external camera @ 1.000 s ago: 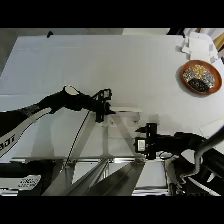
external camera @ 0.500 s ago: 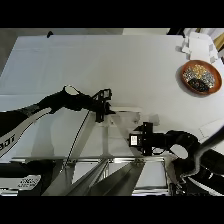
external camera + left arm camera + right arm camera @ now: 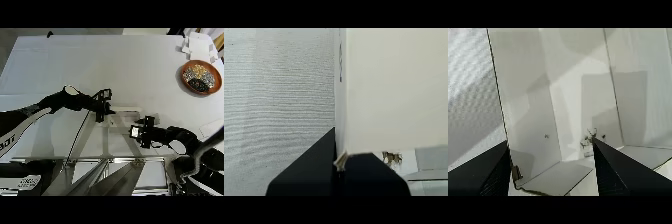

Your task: Fold the box and place the chain.

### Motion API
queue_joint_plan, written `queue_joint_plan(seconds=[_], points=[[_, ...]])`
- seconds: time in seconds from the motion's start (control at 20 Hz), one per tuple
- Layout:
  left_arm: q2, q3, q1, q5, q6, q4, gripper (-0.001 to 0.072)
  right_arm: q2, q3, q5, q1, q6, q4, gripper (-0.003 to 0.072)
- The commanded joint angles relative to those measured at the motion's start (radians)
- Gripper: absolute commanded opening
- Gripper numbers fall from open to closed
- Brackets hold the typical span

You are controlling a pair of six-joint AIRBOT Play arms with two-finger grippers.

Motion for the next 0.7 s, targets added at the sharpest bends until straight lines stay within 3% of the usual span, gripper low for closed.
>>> queue_joint_plan(seconds=[0.0, 0.35, 0.65], points=[[-0.001, 0.000, 0.000, 0.000, 0.000, 0.000, 0.0011, 0.009, 0.001, -0.008, -0.010, 0.000, -0.006, 0.0538], [-0.001, 0.001, 0.000, 0.000, 0.000, 0.000, 0.0011, 0.028, 0.032, 0.069, -0.077, -0.026, 0.055, 0.0537], [-0.001, 0.001, 0.000, 0.000, 0.001, 0.000, 0.0011, 0.027, 0.068, 0.068, -0.157, -0.144, 0.108, 0.0537]])
